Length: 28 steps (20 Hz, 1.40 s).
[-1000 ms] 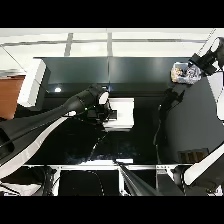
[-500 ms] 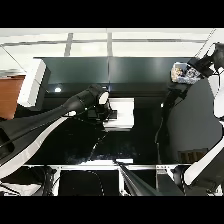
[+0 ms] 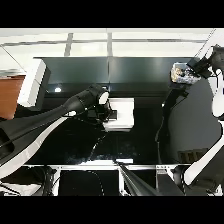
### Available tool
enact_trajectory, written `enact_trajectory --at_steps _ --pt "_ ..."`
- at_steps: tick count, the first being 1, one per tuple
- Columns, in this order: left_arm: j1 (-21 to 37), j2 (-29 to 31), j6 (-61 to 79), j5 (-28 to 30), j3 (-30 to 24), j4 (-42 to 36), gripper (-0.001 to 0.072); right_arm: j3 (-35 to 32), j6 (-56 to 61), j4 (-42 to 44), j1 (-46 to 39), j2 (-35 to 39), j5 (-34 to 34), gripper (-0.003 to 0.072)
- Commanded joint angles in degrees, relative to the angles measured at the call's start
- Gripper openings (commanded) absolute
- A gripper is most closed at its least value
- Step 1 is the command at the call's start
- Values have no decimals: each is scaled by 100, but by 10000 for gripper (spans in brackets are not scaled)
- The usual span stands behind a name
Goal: Fold the box and place the chain.
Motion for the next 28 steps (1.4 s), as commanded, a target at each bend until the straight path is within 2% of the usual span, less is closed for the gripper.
enact_trajectory --at_steps 1,6,14,21,25,28 --pt "2 4 2 -11 7 2 29 7 -295 28 2 197 44 17" --pt "2 4 0 -35 7 -4 29 4 -1502 35 2 1207 79 16" --pt "13 4 0 2 7 -151 30 7 -2570 162 4 3926 -37 15" --pt "24 4 0 138 7 -168 29 -24 -2911 1390 103 5547 1045 15" --pt "24 4 0 120 4 -170 29 -107 -3016 2234 103 6096 1631 15" --pt "22 4 0 114 4 -173 29 -107 -3174 3379 105 6205 2570 16"
